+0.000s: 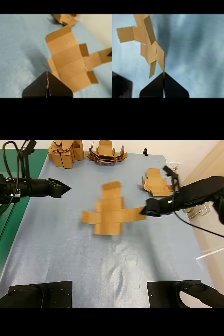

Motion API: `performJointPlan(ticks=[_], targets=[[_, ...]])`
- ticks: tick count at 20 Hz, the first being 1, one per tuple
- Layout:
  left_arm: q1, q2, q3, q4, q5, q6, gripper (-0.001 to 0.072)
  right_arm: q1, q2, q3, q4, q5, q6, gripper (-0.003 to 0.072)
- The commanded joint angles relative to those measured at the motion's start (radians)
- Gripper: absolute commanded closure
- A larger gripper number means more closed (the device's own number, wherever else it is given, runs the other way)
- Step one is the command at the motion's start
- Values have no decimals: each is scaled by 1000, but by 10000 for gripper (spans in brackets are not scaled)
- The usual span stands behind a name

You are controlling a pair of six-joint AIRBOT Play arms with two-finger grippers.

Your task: Fold the box.

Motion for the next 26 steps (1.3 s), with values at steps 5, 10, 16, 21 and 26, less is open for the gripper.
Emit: performJointPlan(ticks=[5, 10, 16, 21, 26], targets=[[45, -101, 0, -2, -91, -37, 696, 132, -124, -142, 97, 174, -134, 681], [41, -302, 0, -8, -100, -29, 696, 132, -241, -239, 98, 302, -243, 680], [5, -624, 55, -163, -196, 112, 130, 132, -255, -272, 88, 425, -332, 680], [-19, -766, 142, -206, -294, 125, 148, 132, -254, -272, 89, 452, -328, 680], [-29, -776, 156, -210, -309, 130, 375, 132, -254, -272, 92, 439, -320, 680]])
